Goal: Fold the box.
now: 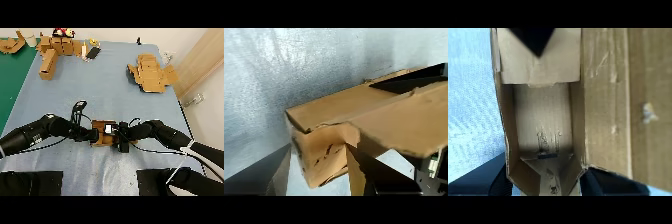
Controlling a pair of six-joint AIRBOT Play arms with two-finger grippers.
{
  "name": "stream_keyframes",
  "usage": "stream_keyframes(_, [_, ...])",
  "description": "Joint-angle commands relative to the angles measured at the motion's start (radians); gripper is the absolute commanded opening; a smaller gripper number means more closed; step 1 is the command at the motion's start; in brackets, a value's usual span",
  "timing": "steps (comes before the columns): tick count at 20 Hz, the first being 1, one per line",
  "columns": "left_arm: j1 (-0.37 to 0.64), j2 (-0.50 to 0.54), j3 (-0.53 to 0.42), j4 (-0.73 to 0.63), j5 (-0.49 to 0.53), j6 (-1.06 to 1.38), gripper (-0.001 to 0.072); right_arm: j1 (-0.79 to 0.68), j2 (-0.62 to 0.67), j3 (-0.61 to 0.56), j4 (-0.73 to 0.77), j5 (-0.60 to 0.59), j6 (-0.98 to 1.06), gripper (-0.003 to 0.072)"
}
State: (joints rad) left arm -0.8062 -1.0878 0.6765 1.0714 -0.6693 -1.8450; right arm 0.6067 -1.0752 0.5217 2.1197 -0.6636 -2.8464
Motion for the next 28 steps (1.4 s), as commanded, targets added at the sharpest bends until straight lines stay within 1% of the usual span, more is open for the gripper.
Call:
stream_keyframes(1, [-0.045,-0.079,0.076,0.114,-0.056,-0.104,0.0524,0.0,0.0,0.001,0.0,0.0,0.0,0.0496])
stream_keyframes(5, [-0.078,-0.146,0.147,0.288,-0.16,-0.314,0.0524,0.0,0.0,0.001,0.0,0.0,0.0,0.0496])
stream_keyframes(7, [-0.095,-0.155,0.164,0.342,-0.18,-0.399,0.0523,0.0,0.0,0.001,0.0,0.0,0.0,0.0496])
stream_keyframes(14, [-0.131,-0.173,0.193,0.377,-0.194,-0.506,0.0512,0.0,0.0,0.001,0.0,0.0,0.0,0.0496])
stream_keyframes(16, [-0.148,-0.197,0.211,0.384,-0.226,-0.506,0.0512,0.0,0.0,0.001,0.0,0.0,0.0,0.0496])
stream_keyframes(19, [-0.179,-0.24,0.249,0.434,-0.292,-0.512,0.0512,0.0,0.0,0.001,0.0,0.0,0.0,0.0496])
stream_keyframes(20, [-0.184,-0.248,0.257,0.434,-0.293,-0.511,0.0512,0.0,0.0,0.001,0.0,0.0,0.0,0.0497])
stream_keyframes(26, [-0.185,-0.252,0.258,0.448,-0.2,-0.511,0.0512,0.0,0.0,0.001,0.0,0.0,0.0,0.0496])
stream_keyframes(28, [-0.185,-0.257,0.258,0.448,-0.184,-0.511,0.0512,0.0,0.0,0.001,0.0,0.0,0.0,0.0496])
